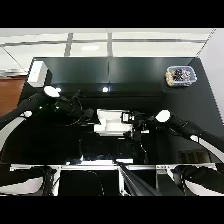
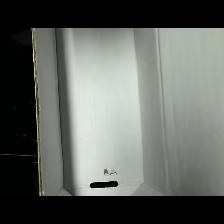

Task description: Fold the box and place the chain.

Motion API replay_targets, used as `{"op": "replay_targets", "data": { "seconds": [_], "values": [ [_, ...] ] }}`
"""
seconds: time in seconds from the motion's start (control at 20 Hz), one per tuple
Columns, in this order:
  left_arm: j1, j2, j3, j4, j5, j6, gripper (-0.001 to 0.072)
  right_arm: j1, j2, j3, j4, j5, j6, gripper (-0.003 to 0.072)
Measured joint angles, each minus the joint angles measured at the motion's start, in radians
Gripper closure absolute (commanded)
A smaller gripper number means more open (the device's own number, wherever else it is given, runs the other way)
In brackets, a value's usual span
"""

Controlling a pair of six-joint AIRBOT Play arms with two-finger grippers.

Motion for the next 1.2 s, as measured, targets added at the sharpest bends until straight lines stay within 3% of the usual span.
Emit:
{"op": "replay_targets", "data": {
  "seconds": [0.3,1.2],
  "values": [
    [-0.075,0.0,0.071,0.073,0.011,-0.159,0.0226,0.0,0.0,0.0,0.0,0.0,0.0,0.027],
    [-0.241,0.0,0.095,0.395,0.113,-0.542,0.0226,0.0,0.0,0.0,0.0,0.0,0.0,0.027]
  ]
}}
